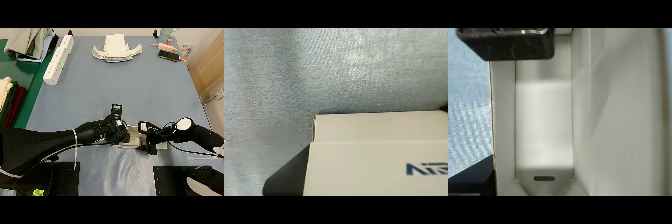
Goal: Fold the box.
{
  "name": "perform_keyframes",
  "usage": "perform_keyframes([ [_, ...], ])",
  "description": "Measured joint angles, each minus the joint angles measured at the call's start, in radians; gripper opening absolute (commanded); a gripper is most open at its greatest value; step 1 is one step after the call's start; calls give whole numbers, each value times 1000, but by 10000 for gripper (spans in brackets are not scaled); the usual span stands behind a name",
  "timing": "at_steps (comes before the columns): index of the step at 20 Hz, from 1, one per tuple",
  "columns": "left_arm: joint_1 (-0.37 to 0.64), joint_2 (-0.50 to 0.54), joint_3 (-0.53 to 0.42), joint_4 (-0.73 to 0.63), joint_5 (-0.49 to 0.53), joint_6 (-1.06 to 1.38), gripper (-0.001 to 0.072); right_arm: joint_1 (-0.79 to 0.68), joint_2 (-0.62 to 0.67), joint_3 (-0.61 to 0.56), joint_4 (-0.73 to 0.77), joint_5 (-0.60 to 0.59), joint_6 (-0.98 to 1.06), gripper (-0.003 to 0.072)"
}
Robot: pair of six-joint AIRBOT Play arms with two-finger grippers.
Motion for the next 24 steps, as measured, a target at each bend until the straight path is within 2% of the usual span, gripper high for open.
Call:
perform_keyframes([
  [1,0,0,0,0,0,0,21,0,0,0,-2,0,0,590],
  [3,0,0,0,0,1,0,21,0,0,0,-3,0,0,460],
  [9,0,0,0,0,2,0,23,0,0,0,-7,0,0,449],
  [10,0,0,0,0,2,0,102,0,0,0,-8,0,0,450],
  [11,0,0,0,0,4,6,409,0,0,0,-9,0,0,449],
  [12,0,0,0,-4,15,8,553,0,1,0,-11,0,0,450],
  [21,-1,0,1,-1,-6,4,523,0,1,0,-11,-1,0,450],
  [22,0,0,1,-1,-14,3,361,0,1,0,-11,-1,0,449],
  [23,0,0,1,0,-28,3,153,0,1,0,-11,-1,0,449],
  [24,0,0,1,1,-36,1,20,0,1,0,-11,-1,0,449],
])
